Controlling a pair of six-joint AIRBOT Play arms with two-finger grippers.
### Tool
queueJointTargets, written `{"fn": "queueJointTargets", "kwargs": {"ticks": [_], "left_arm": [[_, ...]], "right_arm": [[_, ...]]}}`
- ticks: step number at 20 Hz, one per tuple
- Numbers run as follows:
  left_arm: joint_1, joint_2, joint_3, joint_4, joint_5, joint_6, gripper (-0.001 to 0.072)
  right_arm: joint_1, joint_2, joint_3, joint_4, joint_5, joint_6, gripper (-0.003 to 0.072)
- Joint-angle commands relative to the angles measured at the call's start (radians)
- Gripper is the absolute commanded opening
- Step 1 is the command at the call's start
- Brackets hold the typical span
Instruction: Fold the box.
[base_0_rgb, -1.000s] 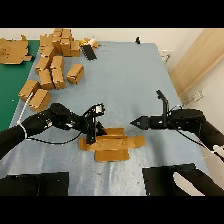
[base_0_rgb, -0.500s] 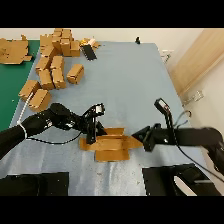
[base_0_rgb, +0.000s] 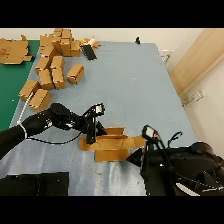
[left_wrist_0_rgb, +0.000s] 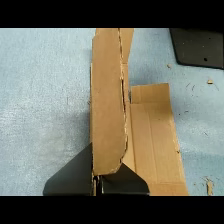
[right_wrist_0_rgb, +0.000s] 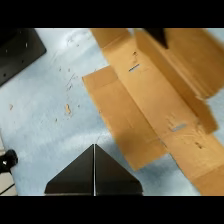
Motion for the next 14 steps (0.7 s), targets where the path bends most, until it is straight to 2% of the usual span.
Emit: {"fn": "queueJointTargets", "kwargs": {"ticks": [1,7,9,10,14], "left_arm": [[-0.001,0.0,0.0,0.0,0.0,0.0,0.001],[-0.001,0.0,0.0,0.0,0.0,0.0,0.001],[0.0,0.0,0.0,0.0,0.001,0.0,0.001],[0.0,0.0,0.0,0.0,0.001,0.0,0.001],[0.0,0.0,0.0,0.0,0.001,0.0,0.001]], "right_arm": [[0.203,-0.114,0.001,-0.195,0.116,0.089,-0.0001],[0.631,-0.319,0.046,-0.869,0.176,0.486,0.0016],[0.691,-0.377,0.046,-1.002,0.18,0.589,0.0342],[0.694,-0.402,0.046,-1.027,0.187,0.599,0.0408],[0.693,-0.487,0.046,-1.166,0.21,0.653,0.0416]]}}
